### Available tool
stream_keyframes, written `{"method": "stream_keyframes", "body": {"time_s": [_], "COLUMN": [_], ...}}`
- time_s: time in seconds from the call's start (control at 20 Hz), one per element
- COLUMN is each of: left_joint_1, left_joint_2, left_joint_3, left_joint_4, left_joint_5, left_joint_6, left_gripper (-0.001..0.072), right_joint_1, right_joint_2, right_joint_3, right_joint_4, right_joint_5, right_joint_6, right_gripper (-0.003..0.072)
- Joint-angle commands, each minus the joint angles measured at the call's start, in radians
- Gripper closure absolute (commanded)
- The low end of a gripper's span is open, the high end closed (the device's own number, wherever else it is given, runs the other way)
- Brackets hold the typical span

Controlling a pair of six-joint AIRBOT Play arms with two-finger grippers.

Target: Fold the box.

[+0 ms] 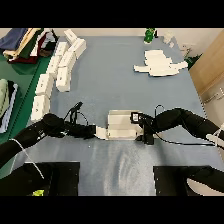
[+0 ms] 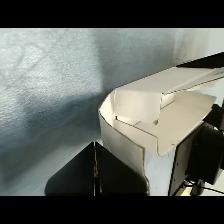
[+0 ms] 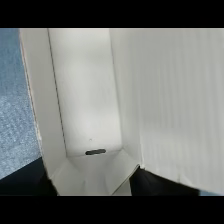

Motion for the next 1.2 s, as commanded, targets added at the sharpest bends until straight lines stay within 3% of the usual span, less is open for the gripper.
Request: {"method": "stream_keyframes", "body": {"time_s": [0.0,0.2,0.25,0.3,0.35,0.85,1.15], "left_joint_1": [-0.032,-0.032,-0.032,-0.032,-0.032,-0.044,-0.226], "left_joint_2": [-0.006,-0.004,-0.005,-0.005,-0.005,-0.006,-0.026], "left_joint_3": [0.01,0.062,0.073,0.082,0.089,0.104,0.162], "left_joint_4": [-0.018,-0.017,-0.017,-0.017,-0.018,-0.124,0.032], "left_joint_5": [0.028,0.01,0.011,0.011,0.011,0.004,0.154], "left_joint_6": [0.002,0.006,0.006,0.004,-0.007,-0.005,-0.166], "left_gripper": [0.0695,0.0692,0.0654,0.0347,0.0222,0.0222,0.0228], "right_joint_1": [0.0,0.0,0.0,0.0,0.0,0.0,0.0], "right_joint_2": [0.0,0.0,0.0,0.0,0.0,0.0,0.0], "right_joint_3": [0.0,0.0,0.0,0.0,0.0,0.0,0.0], "right_joint_4": [0.0,0.0,0.0,0.0,0.0,0.0,0.0], "right_joint_5": [0.0,0.0,0.0,0.0,0.001,0.0,0.0], "right_joint_6": [0.0,0.0,0.0,0.0,0.0,0.0,0.0], "right_gripper": [0.0182,0.0183,0.0183,0.0182,0.0182,0.0182,0.0182]}}
